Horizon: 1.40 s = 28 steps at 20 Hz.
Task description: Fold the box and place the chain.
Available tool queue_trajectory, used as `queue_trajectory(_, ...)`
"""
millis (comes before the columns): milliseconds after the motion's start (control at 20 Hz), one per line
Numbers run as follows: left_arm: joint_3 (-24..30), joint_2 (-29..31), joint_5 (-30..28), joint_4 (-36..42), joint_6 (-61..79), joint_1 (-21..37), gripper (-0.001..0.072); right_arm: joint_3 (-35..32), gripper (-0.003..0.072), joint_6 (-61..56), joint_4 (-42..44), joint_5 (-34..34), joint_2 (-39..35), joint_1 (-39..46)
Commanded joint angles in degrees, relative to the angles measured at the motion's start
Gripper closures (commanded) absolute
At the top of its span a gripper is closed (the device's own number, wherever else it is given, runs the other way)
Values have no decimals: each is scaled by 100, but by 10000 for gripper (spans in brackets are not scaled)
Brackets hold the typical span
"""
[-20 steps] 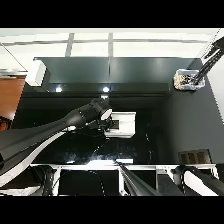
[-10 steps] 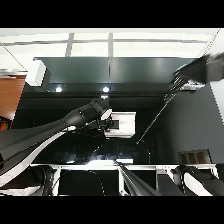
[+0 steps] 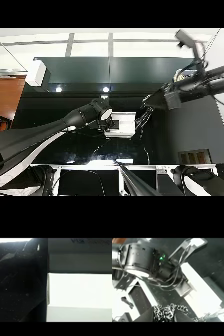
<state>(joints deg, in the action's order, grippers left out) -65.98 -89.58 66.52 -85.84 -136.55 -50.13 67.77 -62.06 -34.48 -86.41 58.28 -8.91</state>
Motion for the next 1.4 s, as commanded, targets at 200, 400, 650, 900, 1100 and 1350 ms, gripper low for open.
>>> queue_trajectory(200, 2, -2, 0, -2, 2, 0, 683, -1043, 674, 17, 166, 994, 229, -553)
queue_trajectory(400, 2, -2, 0, -2, 2, 0, 683, -1095, 674, 17, 142, 1469, 487, -778)
queue_trajectory(650, 2, -2, 2, -2, 2, 0, 684, -1097, 673, 15, -81, 1497, 879, -870)
queue_trajectory(900, 2, -2, 0, -2, 2, 0, 683, -1261, 672, -11, -330, 1493, 938, -872)
queue_trajectory(1100, 2, -2, 0, -2, 2, 0, 683, -1700, 671, -66, -308, 2026, 938, -1045)
queue_trajectory(1350, 2, -2, 2, -2, 2, 0, 683, -1692, 298, -118, -350, 2205, 909, -933)
